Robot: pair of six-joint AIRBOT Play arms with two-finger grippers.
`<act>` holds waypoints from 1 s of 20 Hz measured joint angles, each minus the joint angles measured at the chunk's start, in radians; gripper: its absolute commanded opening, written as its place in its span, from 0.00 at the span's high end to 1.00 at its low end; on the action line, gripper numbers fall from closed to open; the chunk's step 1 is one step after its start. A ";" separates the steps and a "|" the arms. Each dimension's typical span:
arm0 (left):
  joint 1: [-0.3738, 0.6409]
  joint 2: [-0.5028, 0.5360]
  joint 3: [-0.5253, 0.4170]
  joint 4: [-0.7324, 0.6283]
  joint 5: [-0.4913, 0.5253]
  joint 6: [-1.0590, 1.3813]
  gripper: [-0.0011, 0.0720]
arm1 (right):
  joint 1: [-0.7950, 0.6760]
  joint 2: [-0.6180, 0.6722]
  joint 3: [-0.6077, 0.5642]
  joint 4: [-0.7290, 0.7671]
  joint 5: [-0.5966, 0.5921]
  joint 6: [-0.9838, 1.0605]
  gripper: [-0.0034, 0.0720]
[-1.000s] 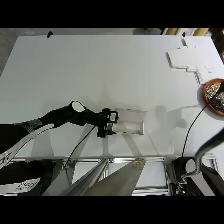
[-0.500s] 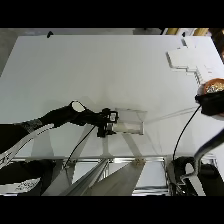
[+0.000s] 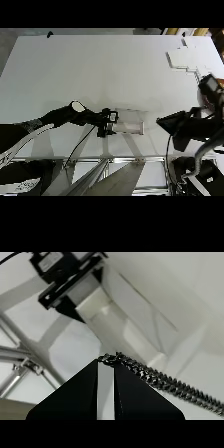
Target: Fold the box and place the chain.
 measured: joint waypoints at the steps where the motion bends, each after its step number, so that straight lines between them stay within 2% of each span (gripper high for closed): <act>1: 0.000 0.000 0.000 0.000 0.000 0.000 0.44 | 0.045 -0.011 -0.031 0.002 -0.048 -0.006 0.93; 6: 0.000 0.000 0.000 0.000 0.000 0.000 0.44 | 0.245 -0.152 -0.146 -0.017 -0.276 -0.027 0.93; 10: 0.000 0.000 0.000 0.000 0.000 0.000 0.44 | 0.312 -0.312 -0.169 -0.032 -0.412 -0.031 0.93; 11: 0.000 0.000 0.000 0.000 0.000 0.000 0.44 | 0.319 -0.344 -0.172 -0.035 -0.431 -0.032 0.93; 12: 0.000 0.000 0.000 0.000 0.000 0.000 0.44 | 0.325 -0.374 -0.173 -0.035 -0.449 -0.032 0.87; 17: 0.000 0.000 0.000 0.000 0.000 0.000 0.44 | 0.335 -0.455 -0.175 -0.047 -0.518 -0.033 0.72; 20: 0.000 0.000 0.000 0.000 0.000 0.000 0.44 | 0.320 -0.459 -0.148 -0.067 -0.520 -0.033 0.70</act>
